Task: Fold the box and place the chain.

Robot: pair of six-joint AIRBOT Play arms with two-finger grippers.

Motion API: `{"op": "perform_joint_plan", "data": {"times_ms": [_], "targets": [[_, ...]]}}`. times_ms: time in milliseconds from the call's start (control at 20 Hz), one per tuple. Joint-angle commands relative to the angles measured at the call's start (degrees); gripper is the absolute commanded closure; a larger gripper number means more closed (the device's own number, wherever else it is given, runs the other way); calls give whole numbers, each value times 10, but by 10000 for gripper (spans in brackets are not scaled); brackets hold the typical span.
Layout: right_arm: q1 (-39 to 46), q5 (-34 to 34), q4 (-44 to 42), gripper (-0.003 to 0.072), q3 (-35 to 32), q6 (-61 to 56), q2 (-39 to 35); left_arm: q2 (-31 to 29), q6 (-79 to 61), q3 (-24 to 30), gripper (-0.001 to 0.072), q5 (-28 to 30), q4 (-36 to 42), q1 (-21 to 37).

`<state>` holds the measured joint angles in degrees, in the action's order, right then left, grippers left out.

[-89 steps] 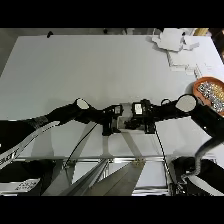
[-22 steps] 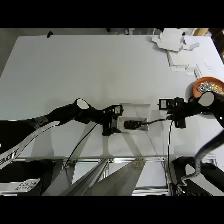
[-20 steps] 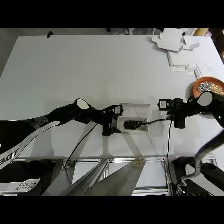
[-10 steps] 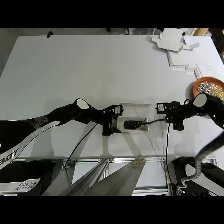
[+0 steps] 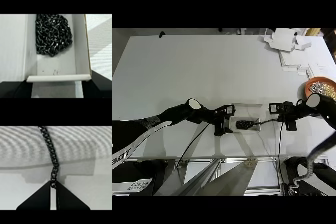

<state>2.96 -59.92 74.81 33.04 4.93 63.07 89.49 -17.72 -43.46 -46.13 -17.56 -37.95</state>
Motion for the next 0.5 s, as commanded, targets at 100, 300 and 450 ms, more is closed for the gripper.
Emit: {"op": "perform_joint_plan", "data": {"times_ms": [100, 300, 450], "targets": [[0, -64, -67, 667, 0, -8, -121, 0, 0, 0, 499, 0, 0, 0], [0, -115, -249, 667, 0, -4, -200, 0, 0, 0, 499, 0, 0, 0], [0, -143, -389, 667, 0, -3, -215, 0, 0, 0, 499, 0, 0, 0]]}}
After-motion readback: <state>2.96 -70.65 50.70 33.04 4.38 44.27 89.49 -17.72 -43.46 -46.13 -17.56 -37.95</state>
